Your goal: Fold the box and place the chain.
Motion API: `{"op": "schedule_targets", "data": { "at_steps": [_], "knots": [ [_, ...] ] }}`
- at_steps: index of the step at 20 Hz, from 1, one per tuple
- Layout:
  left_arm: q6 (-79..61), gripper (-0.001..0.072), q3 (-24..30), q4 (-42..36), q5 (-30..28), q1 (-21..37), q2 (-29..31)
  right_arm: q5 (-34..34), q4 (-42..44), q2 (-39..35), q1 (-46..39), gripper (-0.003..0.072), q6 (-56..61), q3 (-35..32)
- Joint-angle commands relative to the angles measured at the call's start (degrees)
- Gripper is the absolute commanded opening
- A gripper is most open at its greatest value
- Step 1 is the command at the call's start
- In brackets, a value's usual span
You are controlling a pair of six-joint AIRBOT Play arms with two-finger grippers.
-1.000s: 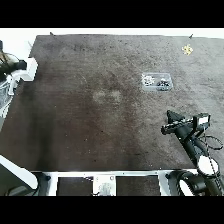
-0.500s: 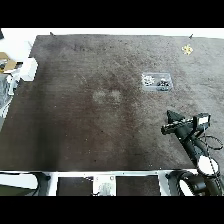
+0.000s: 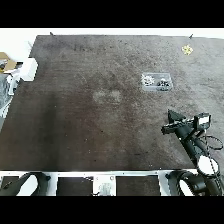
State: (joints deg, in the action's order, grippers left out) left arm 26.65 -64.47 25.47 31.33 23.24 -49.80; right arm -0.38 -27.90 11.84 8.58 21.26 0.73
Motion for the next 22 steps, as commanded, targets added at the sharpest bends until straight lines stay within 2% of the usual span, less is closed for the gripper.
{"op": "schedule_targets", "data": {
  "at_steps": [1, 5, 8, 11, 14, 16, 19, 22],
  "knots": [
    [-12.1, 0.0006, 22.4, -10.0, -7.7, 0.0, 18.1, 0.0, 0.0, 0.0, 0.1, 0.0002, 0.0, 0.0],
    [-13.6, 0.0006, 41.2, -11.9, -8.3, 0.0, 35.1, 0.0, 0.0, 0.0, 0.0, 0.0002, 0.0, 0.0],
    [-10.3, 0.0006, 49.6, -13.5, -8.1, -0.2, 45.5, 0.0, 0.0, 0.0, 0.0, 0.0002, 0.0, 0.0],
    [-9.2, 0.0006, 51.3, -11.1, -9.4, -7.7, 46.8, 0.0, 0.0, 0.0, 0.0, 0.0001, 0.0, 0.0],
    [-9.0, 0.0006, 51.5, -7.8, -18.1, -16.3, 46.8, 0.0, 0.0, 0.0, 0.1, 0.0002, 0.0, 0.0],
    [-8.7, 0.0006, 51.7, -7.8, -21.8, -17.9, 46.7, 0.0, 0.0, 0.0, 0.0, 0.0002, 0.0, 0.0],
    [-8.7, 0.0007, 53.7, -7.8, -18.9, -17.9, 45.8, 0.0, 0.0, 0.0, 0.0, 0.0001, 0.0, 0.0],
    [-8.6, 0.0010, 56.3, -7.8, -19.1, -17.9, 45.7, 0.0, 0.0, 0.0, 0.0, 0.0002, 0.0, 0.0]
  ]
}}
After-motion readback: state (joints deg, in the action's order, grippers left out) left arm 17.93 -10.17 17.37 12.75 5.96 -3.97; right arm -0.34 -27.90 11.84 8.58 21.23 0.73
